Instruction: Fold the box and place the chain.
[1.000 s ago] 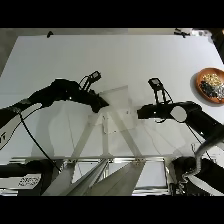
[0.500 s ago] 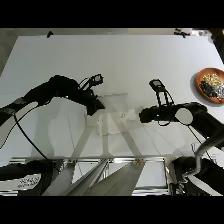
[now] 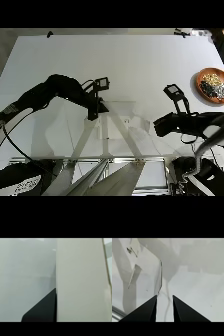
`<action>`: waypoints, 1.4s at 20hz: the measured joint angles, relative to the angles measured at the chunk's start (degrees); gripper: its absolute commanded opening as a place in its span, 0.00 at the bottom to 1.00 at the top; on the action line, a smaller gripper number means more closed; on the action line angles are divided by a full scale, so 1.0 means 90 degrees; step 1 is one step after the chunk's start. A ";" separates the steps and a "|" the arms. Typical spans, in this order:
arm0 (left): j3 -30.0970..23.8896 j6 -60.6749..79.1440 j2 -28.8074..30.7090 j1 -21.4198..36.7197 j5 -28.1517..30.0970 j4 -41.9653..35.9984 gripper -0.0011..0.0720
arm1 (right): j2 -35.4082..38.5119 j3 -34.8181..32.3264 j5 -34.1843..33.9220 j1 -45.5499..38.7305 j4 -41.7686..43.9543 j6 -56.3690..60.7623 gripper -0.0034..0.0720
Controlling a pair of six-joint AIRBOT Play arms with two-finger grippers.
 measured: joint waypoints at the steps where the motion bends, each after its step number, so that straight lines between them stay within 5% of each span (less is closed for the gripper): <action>1: 0.0000 0.0000 0.0015 -0.0214 -0.0182 0.0073 0.02 | 0.0199 0.0000 0.0129 0.0000 -0.0036 0.0049 0.35; 9: 0.0000 0.0000 -0.0053 -0.0967 -0.2059 -0.0270 0.01 | 0.0952 0.0000 0.0624 0.0000 -0.0131 0.0240 0.35; 21: 0.0002 0.0000 -0.0940 -0.0962 -0.2210 -0.0226 0.02 | 0.1020 -0.0002 0.0568 0.0000 -0.0151 0.0257 0.35; 24: 0.0000 0.0000 -0.1008 -0.0962 -0.2222 -0.0114 0.23 | 0.1020 -0.0002 0.0459 0.0000 -0.0153 0.0257 0.35; 28: 0.0002 -0.0002 -0.1037 -0.0962 -0.2222 0.0143 0.18 | 0.1020 -0.0002 0.0374 0.0000 -0.0160 0.0257 0.35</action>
